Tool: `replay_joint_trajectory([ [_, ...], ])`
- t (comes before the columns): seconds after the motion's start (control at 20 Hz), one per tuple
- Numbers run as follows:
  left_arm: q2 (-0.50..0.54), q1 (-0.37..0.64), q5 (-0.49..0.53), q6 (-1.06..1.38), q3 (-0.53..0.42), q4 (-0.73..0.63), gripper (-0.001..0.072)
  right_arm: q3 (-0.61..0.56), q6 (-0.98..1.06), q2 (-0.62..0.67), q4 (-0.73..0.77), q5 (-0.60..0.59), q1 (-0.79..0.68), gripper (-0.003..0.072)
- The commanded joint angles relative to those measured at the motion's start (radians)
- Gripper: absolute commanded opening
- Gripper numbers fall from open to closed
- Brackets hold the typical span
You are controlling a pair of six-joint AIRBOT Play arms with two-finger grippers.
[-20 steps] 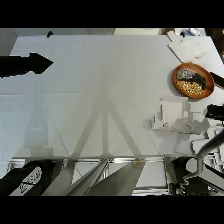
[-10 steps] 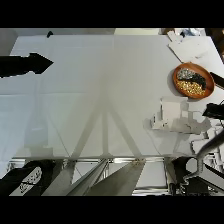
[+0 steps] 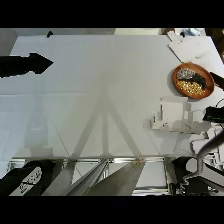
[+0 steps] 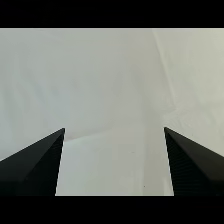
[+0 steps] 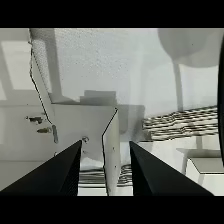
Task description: Fold the box and place the chain.
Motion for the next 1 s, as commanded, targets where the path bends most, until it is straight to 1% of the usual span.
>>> replay_joint_trajectory([
  [0.0, 0.001, -0.001, 0.000, 0.000, 0.001, 0.000, 0.0694, 0.000, 0.001, -0.042, -0.006, 0.038, -0.001, 0.0336],
  [0.05, 0.001, -0.001, 0.000, 0.000, 0.001, 0.000, 0.0694, 0.000, 0.000, -0.047, -0.006, 0.035, 0.000, 0.0311],
  [0.15, 0.001, -0.001, 0.000, 0.000, 0.001, 0.000, 0.0694, 0.000, -0.001, -0.051, -0.006, 0.026, -0.001, 0.0195],
  [0.2, 0.001, -0.001, 0.000, 0.000, 0.001, 0.000, 0.0694, 0.000, -0.001, -0.052, -0.006, 0.021, -0.001, 0.0123],
  [0.25, 0.001, -0.001, 0.000, 0.000, 0.001, 0.000, 0.0694, 0.000, -0.003, -0.052, -0.006, 0.020, -0.001, 0.0029],
  [0.4, 0.001, -0.001, 0.000, 0.000, 0.001, 0.000, 0.0694, 0.000, -0.024, -0.051, 0.006, 0.021, 0.000, 0.0021],
  [0.55, 0.001, -0.001, 0.000, 0.000, 0.001, 0.000, 0.0694, 0.000, -0.048, -0.050, 0.077, 0.026, 0.021, 0.0020],
  [0.75, 0.001, -0.001, 0.000, 0.000, 0.001, 0.000, 0.0694, 0.000, -0.152, -0.050, 0.227, 0.020, 0.160, 0.0020],
  [0.85, 0.001, -0.001, 0.000, 0.000, 0.001, 0.000, 0.0694, 0.000, -0.162, -0.050, 0.312, -0.033, 0.256, 0.0020],
  [0.95, 0.001, -0.001, 0.000, 0.000, 0.001, 0.000, 0.0694, 0.000, -0.161, -0.050, 0.383, -0.140, 0.367, 0.0020],
])
